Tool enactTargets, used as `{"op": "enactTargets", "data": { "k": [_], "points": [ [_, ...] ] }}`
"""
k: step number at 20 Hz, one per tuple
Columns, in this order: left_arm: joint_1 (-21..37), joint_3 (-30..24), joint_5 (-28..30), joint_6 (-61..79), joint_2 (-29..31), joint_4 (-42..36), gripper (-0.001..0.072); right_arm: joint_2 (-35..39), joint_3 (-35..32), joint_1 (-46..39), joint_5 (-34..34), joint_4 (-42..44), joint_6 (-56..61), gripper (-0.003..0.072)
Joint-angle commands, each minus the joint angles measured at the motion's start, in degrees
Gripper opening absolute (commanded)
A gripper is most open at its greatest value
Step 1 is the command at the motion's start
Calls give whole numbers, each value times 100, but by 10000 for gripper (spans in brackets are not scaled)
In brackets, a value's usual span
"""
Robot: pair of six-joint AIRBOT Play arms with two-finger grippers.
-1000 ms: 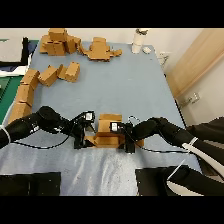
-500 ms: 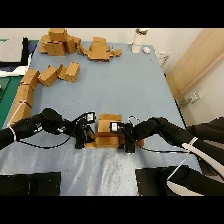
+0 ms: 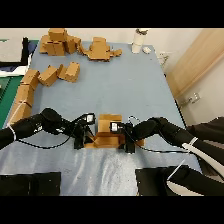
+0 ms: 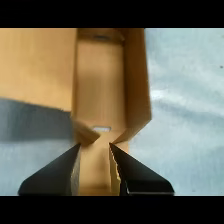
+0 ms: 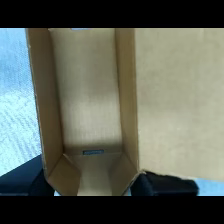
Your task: Fold the box.
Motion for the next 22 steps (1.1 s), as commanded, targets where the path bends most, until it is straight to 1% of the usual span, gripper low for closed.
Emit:
{"op": "enactTargets", "data": {
  "k": [1,3,4,5,6,8,10,11,12,17,22],
  "points": [
    [175,0,4,-146,2,350,279,-4,-2,2,7,2,-9,536],
    [146,0,-83,-70,2,328,280,-4,-2,2,7,2,-9,536],
    [107,0,-160,48,2,280,351,-4,-2,2,7,2,-9,535],
    [52,0,-221,212,2,129,504,-4,-2,2,7,2,-9,536],
    [9,0,-240,326,2,-70,516,-4,-2,2,7,2,-9,536],
    [-26,0,-234,455,2,-372,515,-4,-2,2,7,2,-9,536],
    [-24,0,-236,511,2,-398,513,-4,-2,2,7,2,-9,536],
    [-24,0,-251,511,2,-398,407,-4,-2,2,7,2,-9,536],
    [-26,0,-289,514,2,-400,348,-4,-2,2,7,2,-9,536],
    [-168,0,-256,562,-7,-675,346,-4,-2,2,7,2,-9,536],
    [-192,-7,-184,516,-13,-667,345,-4,-2,2,7,2,-9,536]
  ]
}}
